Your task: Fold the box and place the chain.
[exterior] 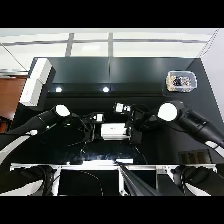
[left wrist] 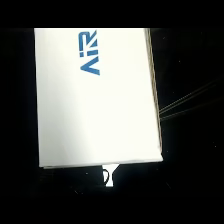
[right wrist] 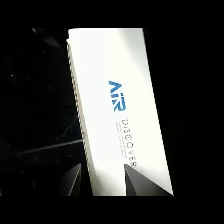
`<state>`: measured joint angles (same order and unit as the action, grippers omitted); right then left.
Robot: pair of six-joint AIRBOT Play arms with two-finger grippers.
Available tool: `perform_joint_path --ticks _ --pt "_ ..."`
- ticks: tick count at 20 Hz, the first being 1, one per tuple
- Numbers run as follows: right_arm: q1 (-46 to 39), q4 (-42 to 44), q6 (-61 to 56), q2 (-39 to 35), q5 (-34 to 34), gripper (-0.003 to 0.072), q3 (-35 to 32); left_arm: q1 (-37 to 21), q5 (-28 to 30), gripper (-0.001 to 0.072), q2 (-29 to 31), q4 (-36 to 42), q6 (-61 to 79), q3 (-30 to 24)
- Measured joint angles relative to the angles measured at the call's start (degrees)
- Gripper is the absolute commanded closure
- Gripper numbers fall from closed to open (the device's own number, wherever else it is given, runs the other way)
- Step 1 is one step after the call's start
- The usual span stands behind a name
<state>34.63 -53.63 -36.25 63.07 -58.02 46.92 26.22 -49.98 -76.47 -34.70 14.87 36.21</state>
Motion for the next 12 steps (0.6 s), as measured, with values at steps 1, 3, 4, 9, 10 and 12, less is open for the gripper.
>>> perform_joint_path --ticks 1,3,4,9,10,12 --pt "-0.7 0.0 -2.9 -0.9 -0.9 0.051 0.2 0.0 0.0 0.036 0.0 0.0 0.0 0.0" --pt "-2.6 0.3 -10.8 -2.6 -4.2 0.0676 0.2 0.0 0.0 0.036 0.0 0.0 0.0 0.0" --pt "-3.4 1.0 -14.6 -3.0 -5.2 0.0677 -0.2 0.0 0.0 0.0359 0.0 0.0 0.0 0.0" --pt "-5.2 15.8 -25.6 -2.1 -1.3 0.0678 -6.8 0.0 0.0 0.0359 0.0 -0.2 0.2 0.0" --pt "-5.3 18.9 -25.9 -1.0 0.0 0.0678 -7.5 0.0 0.0 0.0359 0.0 -0.2 0.2 0.0" --pt "-5.4 24.3 -26.1 1.6 2.2 0.0677 -8.4 0.0 0.0 0.036 0.0 -0.2 0.2 0.0"
